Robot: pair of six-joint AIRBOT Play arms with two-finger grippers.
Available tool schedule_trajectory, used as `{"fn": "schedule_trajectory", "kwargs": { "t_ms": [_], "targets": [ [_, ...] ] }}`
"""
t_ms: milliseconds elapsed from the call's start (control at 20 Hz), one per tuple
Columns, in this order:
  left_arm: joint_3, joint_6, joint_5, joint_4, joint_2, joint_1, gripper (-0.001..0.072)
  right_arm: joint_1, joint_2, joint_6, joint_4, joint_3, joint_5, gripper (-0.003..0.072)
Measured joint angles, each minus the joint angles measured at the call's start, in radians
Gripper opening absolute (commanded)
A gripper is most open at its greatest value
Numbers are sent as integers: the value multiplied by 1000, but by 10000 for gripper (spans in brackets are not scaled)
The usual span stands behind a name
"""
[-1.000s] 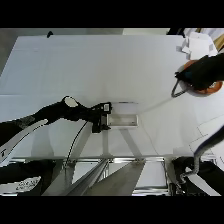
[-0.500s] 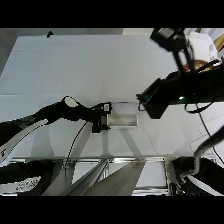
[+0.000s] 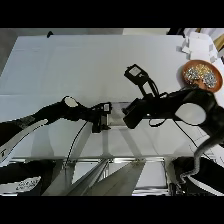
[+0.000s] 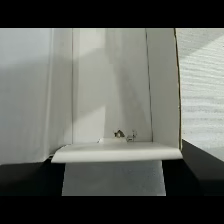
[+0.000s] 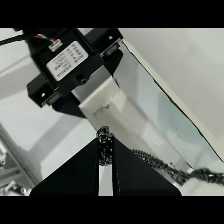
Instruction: Fold the box and place the chain.
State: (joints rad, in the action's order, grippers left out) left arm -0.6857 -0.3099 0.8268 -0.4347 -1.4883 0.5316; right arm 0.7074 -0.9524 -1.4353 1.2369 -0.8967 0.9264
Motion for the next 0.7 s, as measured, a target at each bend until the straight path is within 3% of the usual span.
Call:
{"fn": "schedule_trajectory", "kwargs": {
  "t_ms": [200, 500, 600, 700],
  "targets": [
    [0, 0, 0, 0, 0, 0, 144, 12, -96, -3, -42, 87, -114, 15],
    [0, 0, 0, 0, 0, 0, 144, 35, -223, -4, -62, 117, -202, 24],
    [0, 0, 0, 0, 0, 0, 144, 38, -243, -4, -63, 119, -214, 194],
    [0, 0, 0, 0, 0, 0, 144, 40, -252, -4, -65, 121, -222, 226]
  ]
}}
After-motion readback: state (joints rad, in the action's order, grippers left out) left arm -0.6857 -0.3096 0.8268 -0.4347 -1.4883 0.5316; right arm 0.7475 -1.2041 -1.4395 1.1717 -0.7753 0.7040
